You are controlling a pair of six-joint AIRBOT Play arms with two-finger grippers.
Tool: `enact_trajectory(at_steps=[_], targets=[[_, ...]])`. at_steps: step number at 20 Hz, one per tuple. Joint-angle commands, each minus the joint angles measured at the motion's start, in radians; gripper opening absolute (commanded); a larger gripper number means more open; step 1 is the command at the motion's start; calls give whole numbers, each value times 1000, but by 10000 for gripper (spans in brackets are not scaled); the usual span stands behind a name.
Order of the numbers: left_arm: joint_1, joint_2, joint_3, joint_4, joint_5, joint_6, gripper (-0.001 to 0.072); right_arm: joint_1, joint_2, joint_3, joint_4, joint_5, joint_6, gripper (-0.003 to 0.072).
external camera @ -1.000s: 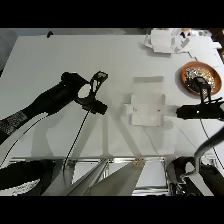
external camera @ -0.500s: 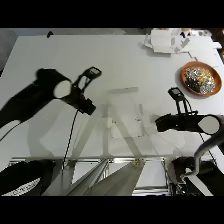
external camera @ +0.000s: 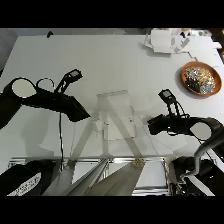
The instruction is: Fold the box and place the chain.
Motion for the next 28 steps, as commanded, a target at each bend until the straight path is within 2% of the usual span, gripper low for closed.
enact_trajectory(at_steps=[1, 6, 10, 14, 17, 23, 24, 25, 26, 27, 28], targets=[[37, -90, -60, -214, 40, 304, 532, 8, 1, 0, 0, -7, 4, 18], [37, -278, -60, -520, 83, 557, 531, 8, 1, 0, 0, 9, 4, 18], [37, -360, -59, -659, 92, 703, 530, 8, 1, 0, -1, 34, 3, 18], [39, -419, -59, -655, 101, 715, 529, 8, 1, 0, -2, 44, 3, 18], [16, -430, -59, -655, 21, 770, 502, 8, 1, 0, -11, 44, 4, 18], [-59, -431, -58, -605, 43, 817, 482, 8, 1, 0, -24, 45, 26, 18], [-59, -431, -58, -583, 51, 814, 445, 8, 1, 0, -24, 45, 26, 18], [-58, -431, -58, -567, 60, 815, 323, 8, 1, 0, -24, 45, 26, 18], [-55, -430, -58, -560, 79, 816, 243, 8, 1, 0, -24, 45, 26, 18], [-55, -430, -58, -563, 102, 823, 232, 8, 1, 0, -24, 45, 26, 18], [-55, -430, -58, -568, 117, 850, 162, 8, 1, 0, -24, 45, 26, 18]])
